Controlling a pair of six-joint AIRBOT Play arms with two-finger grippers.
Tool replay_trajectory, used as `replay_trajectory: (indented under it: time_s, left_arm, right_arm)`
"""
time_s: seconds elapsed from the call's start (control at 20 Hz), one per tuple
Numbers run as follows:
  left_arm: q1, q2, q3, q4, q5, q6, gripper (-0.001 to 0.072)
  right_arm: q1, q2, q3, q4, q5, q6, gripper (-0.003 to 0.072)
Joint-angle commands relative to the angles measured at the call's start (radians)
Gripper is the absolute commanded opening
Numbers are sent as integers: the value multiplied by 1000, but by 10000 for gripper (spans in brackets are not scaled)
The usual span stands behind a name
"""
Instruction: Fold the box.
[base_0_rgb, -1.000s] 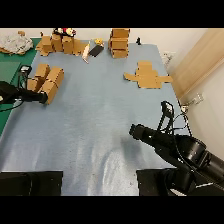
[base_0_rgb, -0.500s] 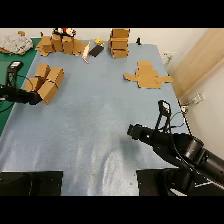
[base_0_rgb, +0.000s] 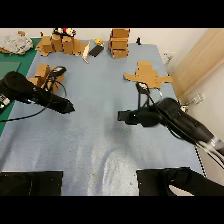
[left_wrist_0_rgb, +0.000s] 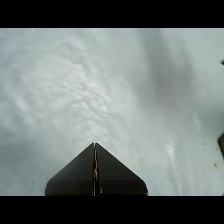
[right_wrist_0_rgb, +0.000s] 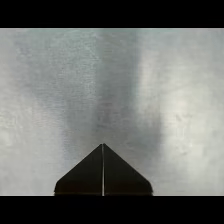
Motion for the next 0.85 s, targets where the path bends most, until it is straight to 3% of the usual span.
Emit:
replay_trajectory:
  time_s: [0.0,0.15,0.8]
  left_arm:
    - [-133,-5,0,-3,-15,-131,12]
    - [-179,-32,0,-3,-24,-192,12]
    - [-188,-48,0,-7,-42,-192,12]
  right_arm:
    - [-37,-185,155,114,-95,-218,7]
    - [-37,-255,209,139,-93,-234,7]
    - [-37,-258,209,152,-94,-234,7]
